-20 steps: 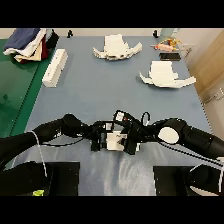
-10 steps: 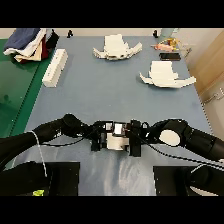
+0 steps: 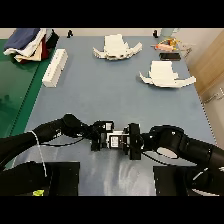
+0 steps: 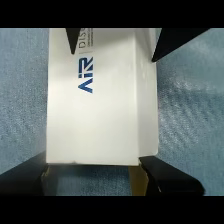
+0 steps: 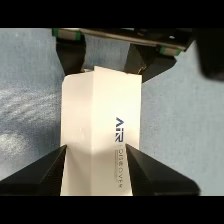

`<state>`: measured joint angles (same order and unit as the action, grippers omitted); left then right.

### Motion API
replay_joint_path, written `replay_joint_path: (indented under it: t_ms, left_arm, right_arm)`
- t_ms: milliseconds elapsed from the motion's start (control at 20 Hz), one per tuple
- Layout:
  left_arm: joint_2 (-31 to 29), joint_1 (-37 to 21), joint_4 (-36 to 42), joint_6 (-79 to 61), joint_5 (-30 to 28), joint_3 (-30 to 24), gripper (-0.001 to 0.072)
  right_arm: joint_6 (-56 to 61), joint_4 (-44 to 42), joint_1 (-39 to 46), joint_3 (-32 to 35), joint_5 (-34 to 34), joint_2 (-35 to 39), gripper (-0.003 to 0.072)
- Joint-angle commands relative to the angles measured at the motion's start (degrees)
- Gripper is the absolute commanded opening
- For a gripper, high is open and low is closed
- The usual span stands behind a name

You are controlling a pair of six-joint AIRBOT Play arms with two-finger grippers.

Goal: Fold the box.

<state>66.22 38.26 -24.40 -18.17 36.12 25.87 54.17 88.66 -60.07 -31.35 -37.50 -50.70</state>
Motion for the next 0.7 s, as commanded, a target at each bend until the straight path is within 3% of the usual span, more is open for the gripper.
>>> replay_joint_path:
  t_ms: [0, 650]
  left_arm:
    - [-0.02, -0.02, 0.0, 0.04, 0.0, 0.02, 0.0423]
    - [-0.02, -0.02, -0.02, 0.04, 0.0, 0.02, 0.0423]
  right_arm:
    - [7.82, 8.02, -3.21, 2.08, 3.28, 1.27, 0.0543]
    - [8.37, 10.62, -3.26, 2.03, 3.54, 5.42, 0.0543]
